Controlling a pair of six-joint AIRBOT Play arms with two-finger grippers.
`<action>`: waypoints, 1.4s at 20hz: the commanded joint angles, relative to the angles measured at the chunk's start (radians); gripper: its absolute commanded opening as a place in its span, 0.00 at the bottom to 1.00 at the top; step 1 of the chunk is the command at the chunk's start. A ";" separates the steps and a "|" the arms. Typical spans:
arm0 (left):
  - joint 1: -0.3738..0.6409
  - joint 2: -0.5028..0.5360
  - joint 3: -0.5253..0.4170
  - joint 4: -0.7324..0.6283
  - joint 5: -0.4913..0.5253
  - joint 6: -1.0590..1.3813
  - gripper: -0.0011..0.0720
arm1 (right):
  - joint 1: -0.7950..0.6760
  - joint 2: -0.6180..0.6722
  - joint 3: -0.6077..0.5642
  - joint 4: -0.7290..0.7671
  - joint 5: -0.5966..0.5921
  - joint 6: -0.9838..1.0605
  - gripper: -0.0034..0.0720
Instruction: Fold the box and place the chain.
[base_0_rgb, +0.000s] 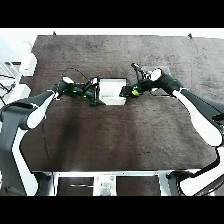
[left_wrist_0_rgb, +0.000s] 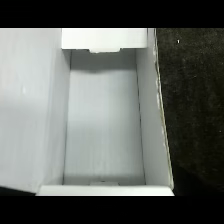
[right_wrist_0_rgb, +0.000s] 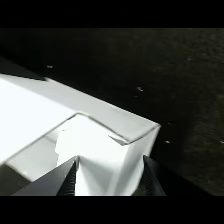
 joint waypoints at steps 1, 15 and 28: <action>-0.001 0.000 0.000 0.000 0.000 0.000 0.69 | 0.045 -0.007 0.044 -0.194 -0.005 0.182 0.68; -0.001 0.000 0.000 0.000 0.000 0.000 0.69 | 0.144 -0.146 0.317 -0.494 0.272 0.500 0.67; -0.001 0.000 0.000 0.000 0.000 0.000 0.69 | 0.172 -0.161 0.325 -0.520 0.267 0.724 0.39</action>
